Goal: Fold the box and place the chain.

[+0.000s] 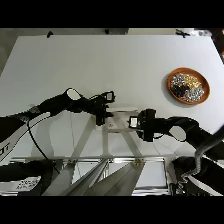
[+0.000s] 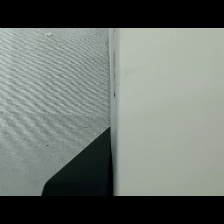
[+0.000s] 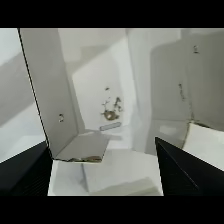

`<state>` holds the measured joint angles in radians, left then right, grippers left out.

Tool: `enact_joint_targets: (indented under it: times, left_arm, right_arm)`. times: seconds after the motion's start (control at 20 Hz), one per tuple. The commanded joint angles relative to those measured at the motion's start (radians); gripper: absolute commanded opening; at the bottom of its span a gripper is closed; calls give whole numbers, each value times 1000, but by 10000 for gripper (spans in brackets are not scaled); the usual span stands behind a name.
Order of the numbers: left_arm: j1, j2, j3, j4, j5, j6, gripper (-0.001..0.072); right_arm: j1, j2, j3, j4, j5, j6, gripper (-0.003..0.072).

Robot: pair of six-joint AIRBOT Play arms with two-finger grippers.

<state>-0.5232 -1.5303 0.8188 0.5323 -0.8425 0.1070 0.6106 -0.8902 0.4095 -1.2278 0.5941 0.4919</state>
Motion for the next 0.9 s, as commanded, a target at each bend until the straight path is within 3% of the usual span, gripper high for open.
enact_joint_targets:
  times: [0.0, 0.5, 0.85]
  left_arm:
    - [0, 0, 0, 0, 0, 0, 12]
    - [0, 0, 0, 0, 0, 0, 12]
    - [0, 0, 0, 0, 0, 0, 12]
  right_arm:
    - [-14, -2, 29, -2, -10, -38, 686]
    - [-98, -33, 60, 92, 11, -206, 686]
    - [-166, -165, 178, 115, 206, -209, 685]
